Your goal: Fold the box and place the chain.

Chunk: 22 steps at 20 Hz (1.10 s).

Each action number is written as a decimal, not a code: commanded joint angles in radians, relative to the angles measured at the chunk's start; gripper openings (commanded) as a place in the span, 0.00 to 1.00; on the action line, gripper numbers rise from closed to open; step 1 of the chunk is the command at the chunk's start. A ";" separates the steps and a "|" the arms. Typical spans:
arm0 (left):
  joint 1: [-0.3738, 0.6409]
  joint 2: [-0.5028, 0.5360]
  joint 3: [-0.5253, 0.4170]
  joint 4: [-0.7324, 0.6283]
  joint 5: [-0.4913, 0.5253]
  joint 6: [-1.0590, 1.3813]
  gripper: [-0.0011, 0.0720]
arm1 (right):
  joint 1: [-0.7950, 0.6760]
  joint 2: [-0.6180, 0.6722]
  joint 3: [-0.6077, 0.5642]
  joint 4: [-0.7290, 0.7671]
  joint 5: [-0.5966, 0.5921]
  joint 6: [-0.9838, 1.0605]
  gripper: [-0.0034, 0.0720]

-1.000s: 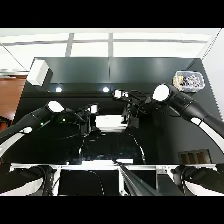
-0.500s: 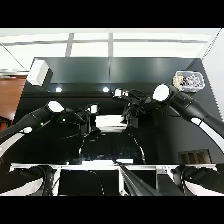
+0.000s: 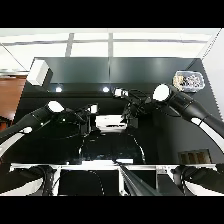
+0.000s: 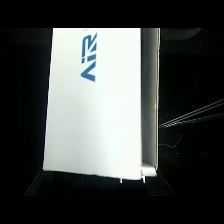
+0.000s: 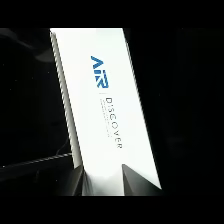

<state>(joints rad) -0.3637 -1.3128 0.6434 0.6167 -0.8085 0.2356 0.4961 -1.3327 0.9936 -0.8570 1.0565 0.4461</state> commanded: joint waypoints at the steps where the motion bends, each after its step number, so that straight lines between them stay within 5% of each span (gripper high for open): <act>1: 0.000 -0.001 0.001 0.000 0.000 0.000 0.59 | 0.000 0.000 0.000 -0.001 0.007 0.025 0.47; 22: 0.000 -0.001 0.001 0.000 0.000 -0.001 0.59 | 0.022 0.004 -0.021 -0.032 -0.006 0.125 0.47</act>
<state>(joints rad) -0.3637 -1.3128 0.6434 0.6167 -0.8082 0.2356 0.5148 -1.3323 0.9726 -0.8799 1.0435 0.5243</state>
